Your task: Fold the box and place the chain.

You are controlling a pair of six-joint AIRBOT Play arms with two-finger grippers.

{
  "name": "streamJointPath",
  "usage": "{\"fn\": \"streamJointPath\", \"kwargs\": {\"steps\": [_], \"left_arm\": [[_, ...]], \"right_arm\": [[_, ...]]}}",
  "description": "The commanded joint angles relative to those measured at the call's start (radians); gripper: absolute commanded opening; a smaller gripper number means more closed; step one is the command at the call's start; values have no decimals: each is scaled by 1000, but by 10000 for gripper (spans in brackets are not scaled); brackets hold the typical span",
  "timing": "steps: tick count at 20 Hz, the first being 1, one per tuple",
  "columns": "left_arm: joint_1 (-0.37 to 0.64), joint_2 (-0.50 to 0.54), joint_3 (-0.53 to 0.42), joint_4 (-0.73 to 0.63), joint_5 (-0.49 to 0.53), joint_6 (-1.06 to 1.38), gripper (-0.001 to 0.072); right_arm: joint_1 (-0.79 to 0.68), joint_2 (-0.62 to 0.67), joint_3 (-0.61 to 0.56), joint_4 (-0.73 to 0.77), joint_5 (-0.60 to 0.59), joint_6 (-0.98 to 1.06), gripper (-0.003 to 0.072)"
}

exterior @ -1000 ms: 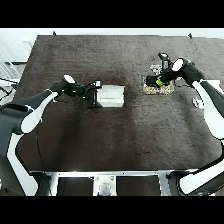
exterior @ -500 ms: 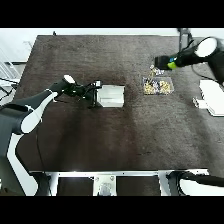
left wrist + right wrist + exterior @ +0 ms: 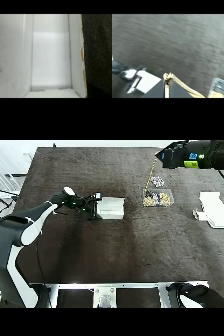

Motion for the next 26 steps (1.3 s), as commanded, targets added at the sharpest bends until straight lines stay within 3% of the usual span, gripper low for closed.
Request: {"fn": "streamJointPath", "kwargs": {"steps": [1,5,10,15,20,26], "left_arm": [[1,0,0,0,-1,0,467],[0,0,0,0,-2,0,467],[1,0,0,0,-1,-18,467],[0,0,0,0,-1,-18,467],[0,0,0,0,2,-18,467],[0,0,0,0,1,-19,467]], "right_arm": [[123,24,-22,1,-14,27,14],[194,24,-98,4,-71,77,14],[223,16,-271,23,-335,80,14],[217,20,-230,23,-430,69,13],[216,19,-226,22,-699,69,12],[216,17,-226,-3,-726,69,12]]}}
